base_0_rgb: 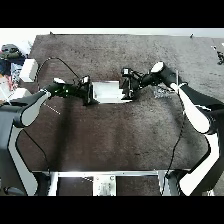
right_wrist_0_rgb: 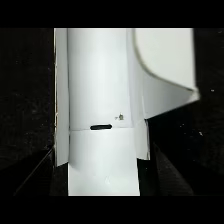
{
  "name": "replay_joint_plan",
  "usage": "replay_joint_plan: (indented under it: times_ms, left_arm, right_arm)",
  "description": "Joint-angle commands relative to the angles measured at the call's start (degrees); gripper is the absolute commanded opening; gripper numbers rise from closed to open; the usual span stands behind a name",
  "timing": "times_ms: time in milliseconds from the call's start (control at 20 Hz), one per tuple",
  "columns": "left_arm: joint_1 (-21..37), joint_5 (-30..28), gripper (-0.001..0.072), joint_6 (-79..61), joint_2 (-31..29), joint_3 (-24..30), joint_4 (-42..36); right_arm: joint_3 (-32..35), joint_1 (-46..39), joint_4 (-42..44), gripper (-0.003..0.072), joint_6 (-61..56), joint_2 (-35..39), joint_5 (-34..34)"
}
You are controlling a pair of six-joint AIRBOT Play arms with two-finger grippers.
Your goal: Fold the box and place the chain.
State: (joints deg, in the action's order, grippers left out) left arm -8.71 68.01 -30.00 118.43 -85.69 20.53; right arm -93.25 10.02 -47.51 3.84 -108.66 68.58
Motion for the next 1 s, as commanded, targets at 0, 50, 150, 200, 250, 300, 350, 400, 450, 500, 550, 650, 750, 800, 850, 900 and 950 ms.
replay_joint_plan:
  times_ms: [0,50,150,200,250,300,350,400,450,500,550,650,750,800,850,900,950]
  left_arm:
    - [0.0,-0.02,0.0285,-0.04,0.02,0.0,0.02]
    - [0.0,0.0,0.0285,-0.04,0.02,0.0,0.02]
    - [0.0,-0.02,0.0286,-0.04,0.02,0.0,0.02]
    - [0.0,-0.02,0.0285,-0.04,0.02,0.0,0.02]
    - [0.0,-0.02,0.0285,-0.04,0.02,0.0,0.02]
    - [0.0,-0.02,0.0285,-0.04,0.02,0.0,0.02]
    - [0.0,-0.02,0.0285,-0.04,0.02,0.0,0.02]
    - [0.0,-0.02,0.0285,-0.04,0.02,0.0,0.02]
    - [0.0,-0.04,0.0286,-0.04,0.02,0.0,0.02]
    - [0.0,-0.07,0.0285,-0.04,0.02,0.0,0.02]
    - [0.0,-0.07,0.0285,-0.04,0.02,0.0,0.02]
    - [0.0,-0.04,0.0285,-0.04,0.02,0.0,0.02]
    - [0.0,-0.04,0.0285,-0.04,0.02,0.0,0.02]
    - [0.0,-0.04,0.0285,-0.02,0.02,0.0,0.02]
    - [0.0,-0.02,0.0285,-0.04,0.02,0.0,0.02]
    - [0.0,-0.02,0.0285,-0.04,0.02,0.0,0.02]
    - [0.0,-0.02,0.0285,-0.04,0.02,0.0,0.02]
  right_arm:
    - [-0.07,0.0,-1.31,0.0708,-5.64,3.37,-0.15]
    - [-0.07,-0.02,-1.33,0.044,-7.91,4.26,0.13]
    - [-0.07,-0.22,0.22,0.005,-8.48,5.44,3.02]
    - [-0.04,-0.22,2.47,0.0036,-8.48,5.42,4.17]
    - [0.11,-0.22,5.42,0.0036,-8.44,5.14,4.72]
    - [0.15,-0.09,8.5,0.0035,-8.39,4.63,4.72]
    - [0.17,0.15,12.07,0.0017,-7.89,3.85,4.26]
    - [0.17,0.39,15.08,0.001,-6.43,2.95,3.45]
    - [0.17,0.59,17.4,0.001,-5.49,1.97,1.7]
    - [0.17,0.61,19.1,0.001,-4.66,1.09,-0.2]
    - [0.17,0.59,20.02,0.001,-4.7,0.44,-1.9]
    - [0.17,0.59,20.57,0.001,-4.68,-0.55,-4.66]
    - [0.17,0.59,20.79,0.0009,-4.66,-0.87,-7.56]
    - [0.17,0.59,21.86,0.0009,-4.66,-0.87,-8.57]
    - [0.17,0.59,23.32,0.0009,-4.39,-0.87,-9.16]
    - [0.17,0.61,23.3,0.0009,-3.76,-0.9,-9.9]
    - [0.17,0.61,23.04,0.0009,-3.58,-1.01,-11.23]
